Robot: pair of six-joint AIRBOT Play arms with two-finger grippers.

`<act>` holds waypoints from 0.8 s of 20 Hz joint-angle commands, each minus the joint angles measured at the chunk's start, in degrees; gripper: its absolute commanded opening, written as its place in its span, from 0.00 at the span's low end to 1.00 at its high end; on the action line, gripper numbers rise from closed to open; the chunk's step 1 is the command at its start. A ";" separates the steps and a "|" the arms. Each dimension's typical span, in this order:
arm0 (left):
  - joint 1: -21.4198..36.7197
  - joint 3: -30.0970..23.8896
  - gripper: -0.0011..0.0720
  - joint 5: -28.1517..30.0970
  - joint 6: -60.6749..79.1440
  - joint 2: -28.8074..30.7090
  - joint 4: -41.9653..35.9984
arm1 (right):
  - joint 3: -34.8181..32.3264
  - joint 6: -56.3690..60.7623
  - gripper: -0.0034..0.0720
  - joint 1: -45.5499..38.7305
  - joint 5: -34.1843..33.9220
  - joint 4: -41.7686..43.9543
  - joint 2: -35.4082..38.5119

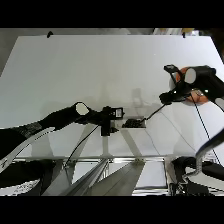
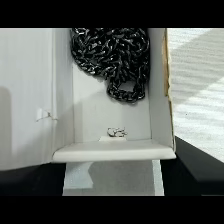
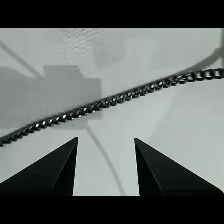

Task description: Fold the box and place the chain.

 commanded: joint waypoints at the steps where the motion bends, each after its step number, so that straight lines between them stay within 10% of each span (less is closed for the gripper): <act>1: -0.04 0.00 0.30 0.02 0.02 0.04 0.00 | -0.09 0.63 0.57 0.46 -1.79 -0.33 -4.37; 9: -0.04 0.02 0.30 0.02 0.02 0.04 0.00 | -0.09 3.69 0.55 0.59 -2.40 0.07 -8.94; 16: -0.04 0.02 0.30 0.02 0.02 0.04 0.00 | -0.09 4.42 0.06 0.61 0.26 0.09 -8.79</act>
